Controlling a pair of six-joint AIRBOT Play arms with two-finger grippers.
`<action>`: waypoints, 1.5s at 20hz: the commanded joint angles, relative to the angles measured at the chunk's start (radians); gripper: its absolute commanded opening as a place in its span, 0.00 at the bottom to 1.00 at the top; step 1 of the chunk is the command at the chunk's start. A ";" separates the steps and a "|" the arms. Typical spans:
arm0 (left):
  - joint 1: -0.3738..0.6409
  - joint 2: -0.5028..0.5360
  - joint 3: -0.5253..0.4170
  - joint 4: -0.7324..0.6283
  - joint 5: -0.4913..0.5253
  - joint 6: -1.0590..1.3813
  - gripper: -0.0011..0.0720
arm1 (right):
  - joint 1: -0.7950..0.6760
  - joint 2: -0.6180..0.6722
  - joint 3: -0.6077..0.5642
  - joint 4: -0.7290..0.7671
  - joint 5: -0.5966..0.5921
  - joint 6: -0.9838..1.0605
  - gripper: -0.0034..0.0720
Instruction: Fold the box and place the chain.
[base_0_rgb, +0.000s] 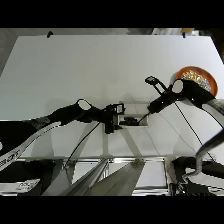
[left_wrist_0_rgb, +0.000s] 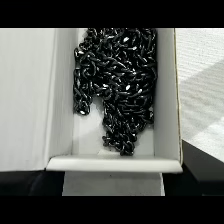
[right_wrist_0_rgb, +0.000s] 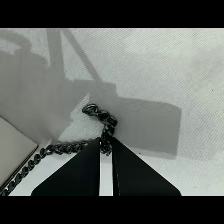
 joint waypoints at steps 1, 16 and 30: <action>0.000 0.001 0.000 0.000 0.000 0.000 0.39 | 0.001 0.028 0.000 -0.025 0.026 0.030 0.07; 0.000 0.000 0.000 0.000 0.000 0.000 0.39 | 0.001 0.655 0.000 0.166 0.259 0.106 0.07; 0.000 0.001 0.000 0.000 0.000 0.000 0.39 | 0.183 0.484 -0.043 0.297 0.089 0.048 0.30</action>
